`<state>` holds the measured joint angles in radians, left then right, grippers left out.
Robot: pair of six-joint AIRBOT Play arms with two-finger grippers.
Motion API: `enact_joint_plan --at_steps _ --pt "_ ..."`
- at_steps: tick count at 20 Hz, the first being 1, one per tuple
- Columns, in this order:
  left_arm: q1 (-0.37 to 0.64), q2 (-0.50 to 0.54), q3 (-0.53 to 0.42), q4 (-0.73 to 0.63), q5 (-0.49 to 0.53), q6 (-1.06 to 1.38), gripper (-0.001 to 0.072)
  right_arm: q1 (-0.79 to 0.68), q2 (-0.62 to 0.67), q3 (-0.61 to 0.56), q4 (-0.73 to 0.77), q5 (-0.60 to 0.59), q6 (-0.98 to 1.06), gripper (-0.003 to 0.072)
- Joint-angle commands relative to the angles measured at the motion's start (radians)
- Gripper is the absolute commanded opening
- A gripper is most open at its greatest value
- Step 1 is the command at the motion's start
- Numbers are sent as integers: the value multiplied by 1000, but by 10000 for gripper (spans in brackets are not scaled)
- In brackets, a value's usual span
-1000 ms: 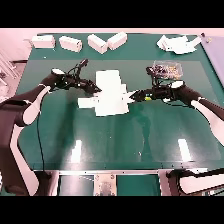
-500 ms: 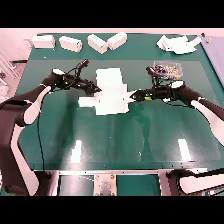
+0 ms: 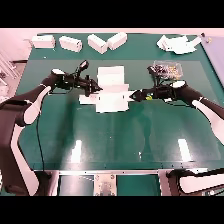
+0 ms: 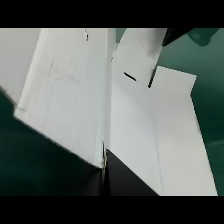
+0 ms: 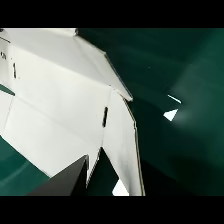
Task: Fold the box and place the chain.
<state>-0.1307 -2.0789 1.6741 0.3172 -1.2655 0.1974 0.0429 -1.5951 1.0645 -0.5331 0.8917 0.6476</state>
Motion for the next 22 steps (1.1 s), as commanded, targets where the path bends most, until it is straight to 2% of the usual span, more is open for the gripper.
enact_joint_plan --at_steps 1,9,12,22 --pt "1 -1 -15 6 -19 186 19 -47 1 5 14 -2 6 345" --pt "1 -1 -94 9 26 335 19 -121 1 3 72 -2 6 341" --pt "1 -1 -94 2 35 340 19 -121 0 1 72 -2 6 259" --pt "1 -1 -94 -3 61 406 20 -121 0 2 65 -2 -33 277"
